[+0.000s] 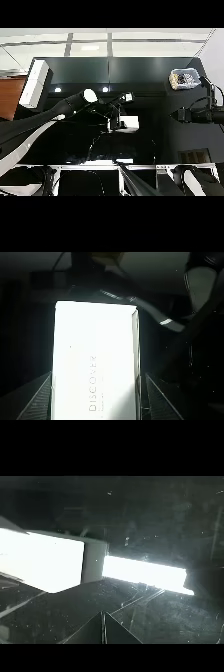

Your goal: Fold the box and place the chain.

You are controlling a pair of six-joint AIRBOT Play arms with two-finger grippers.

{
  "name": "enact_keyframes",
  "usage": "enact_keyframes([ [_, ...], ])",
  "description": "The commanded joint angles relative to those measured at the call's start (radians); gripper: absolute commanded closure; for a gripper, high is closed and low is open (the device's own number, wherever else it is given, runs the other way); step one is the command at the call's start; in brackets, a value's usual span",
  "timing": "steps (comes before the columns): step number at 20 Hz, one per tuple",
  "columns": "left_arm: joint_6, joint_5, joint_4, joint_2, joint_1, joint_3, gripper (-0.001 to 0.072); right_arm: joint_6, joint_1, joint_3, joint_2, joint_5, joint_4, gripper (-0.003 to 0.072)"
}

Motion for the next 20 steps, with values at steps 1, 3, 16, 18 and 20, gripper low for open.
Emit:
enact_keyframes([
  [1, -0.005, -0.023, 0.002, -0.005, -0.004, 0.004, 0.0005, -0.006, -0.001, 0.000, 0.001, -0.010, 0.000, 0.0675],
  [3, 0.004, -0.021, 0.005, -0.005, -0.007, 0.004, 0.0005, -0.006, 0.000, 0.000, 0.001, -0.013, 0.000, 0.0676],
  [16, 0.051, 0.146, 0.178, -0.055, -0.113, 0.004, 0.0046, -0.005, 0.000, 0.000, 0.001, -0.018, 0.000, 0.0676],
  [18, -0.192, 0.128, 0.340, -0.020, -0.102, 0.014, 0.0371, -0.005, -0.001, 0.000, 0.001, -0.023, 0.000, 0.0676],
  [20, -0.472, 0.063, 0.584, 0.055, -0.064, 0.017, 0.0395, -0.005, 0.000, 0.000, 0.001, -0.026, 0.000, 0.0676],
])
